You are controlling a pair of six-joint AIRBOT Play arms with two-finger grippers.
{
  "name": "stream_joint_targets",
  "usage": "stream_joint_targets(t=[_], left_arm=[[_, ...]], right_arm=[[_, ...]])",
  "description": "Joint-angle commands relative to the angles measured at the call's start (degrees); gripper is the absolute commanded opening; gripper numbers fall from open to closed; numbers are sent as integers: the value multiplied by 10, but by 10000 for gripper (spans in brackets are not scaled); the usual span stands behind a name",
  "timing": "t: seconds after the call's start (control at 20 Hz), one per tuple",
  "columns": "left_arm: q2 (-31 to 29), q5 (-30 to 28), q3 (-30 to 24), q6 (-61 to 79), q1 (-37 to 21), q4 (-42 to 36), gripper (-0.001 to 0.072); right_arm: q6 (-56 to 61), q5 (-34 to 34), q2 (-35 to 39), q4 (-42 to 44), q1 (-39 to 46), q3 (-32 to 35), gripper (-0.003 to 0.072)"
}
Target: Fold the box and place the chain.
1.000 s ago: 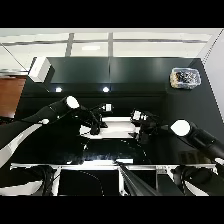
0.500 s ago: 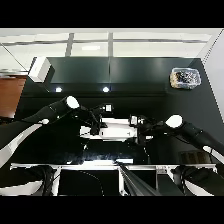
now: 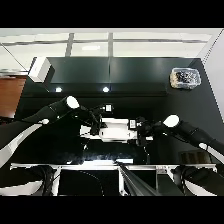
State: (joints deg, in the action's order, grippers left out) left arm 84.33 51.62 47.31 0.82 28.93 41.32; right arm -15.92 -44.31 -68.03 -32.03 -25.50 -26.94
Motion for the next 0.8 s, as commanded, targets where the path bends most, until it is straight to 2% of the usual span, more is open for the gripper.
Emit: stream_joint_targets(t=[0.0,0.75], left_arm=[[0,-1,0,0,0,0,29],[0,-1,0,0,0,0,29]], right_arm=[[-4,6,-2,0,0,0,700],[14,28,-3,-9,-3,0,699]])
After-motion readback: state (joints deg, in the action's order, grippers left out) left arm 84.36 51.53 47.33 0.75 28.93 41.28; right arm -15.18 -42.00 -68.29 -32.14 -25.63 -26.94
